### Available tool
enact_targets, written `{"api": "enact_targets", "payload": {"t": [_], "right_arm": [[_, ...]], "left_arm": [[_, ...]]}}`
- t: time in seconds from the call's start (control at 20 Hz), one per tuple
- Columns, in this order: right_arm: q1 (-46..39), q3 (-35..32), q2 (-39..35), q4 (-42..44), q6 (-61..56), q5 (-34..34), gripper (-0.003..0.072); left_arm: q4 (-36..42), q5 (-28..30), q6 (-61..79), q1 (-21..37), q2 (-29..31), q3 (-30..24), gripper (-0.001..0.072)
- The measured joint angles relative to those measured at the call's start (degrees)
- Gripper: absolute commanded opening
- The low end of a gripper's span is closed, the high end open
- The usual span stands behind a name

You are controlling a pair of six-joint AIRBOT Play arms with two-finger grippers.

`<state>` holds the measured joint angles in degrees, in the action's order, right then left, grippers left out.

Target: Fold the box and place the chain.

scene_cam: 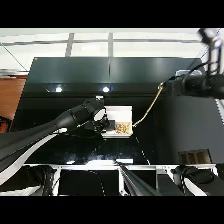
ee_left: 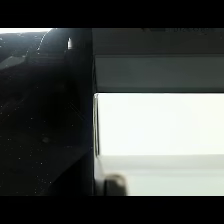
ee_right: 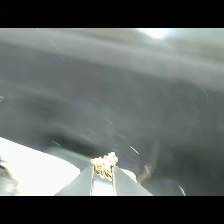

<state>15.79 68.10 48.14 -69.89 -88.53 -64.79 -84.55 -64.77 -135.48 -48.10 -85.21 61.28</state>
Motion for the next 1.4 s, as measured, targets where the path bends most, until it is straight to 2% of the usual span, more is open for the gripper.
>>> {"api": "enact_targets", "payload": {"t": [0.25,0.55,0.85,1.05,1.35,1.4], "right_arm": [[0.0,7.7,-0.5,10.1,3.6,-2.5,0.0059],[0.0,8.0,0.5,20.3,7.4,-5.6,0.0059],[0.0,-0.1,4.3,30.9,12.3,-7.8,0.006],[0.8,-7.3,7.1,33.9,14.5,-7.9,0.0062],[3.6,-18.4,10.1,35.0,16.1,-1.5,0.0064],[3.8,-19.4,10.5,35.0,16.2,-0.8,0.0179]], "left_arm": [[0.0,0.0,0.0,0.0,0.0,0.0,0.003],[0.0,0.0,0.0,0.0,0.0,0.0,0.003],[0.0,0.0,0.0,0.0,0.0,0.0,0.003],[0.0,0.0,0.0,0.0,0.0,0.0,0.003],[0.0,0.0,0.0,0.0,0.0,0.0,0.003],[0.0,0.0,0.0,0.0,0.0,0.0,0.003]]}}
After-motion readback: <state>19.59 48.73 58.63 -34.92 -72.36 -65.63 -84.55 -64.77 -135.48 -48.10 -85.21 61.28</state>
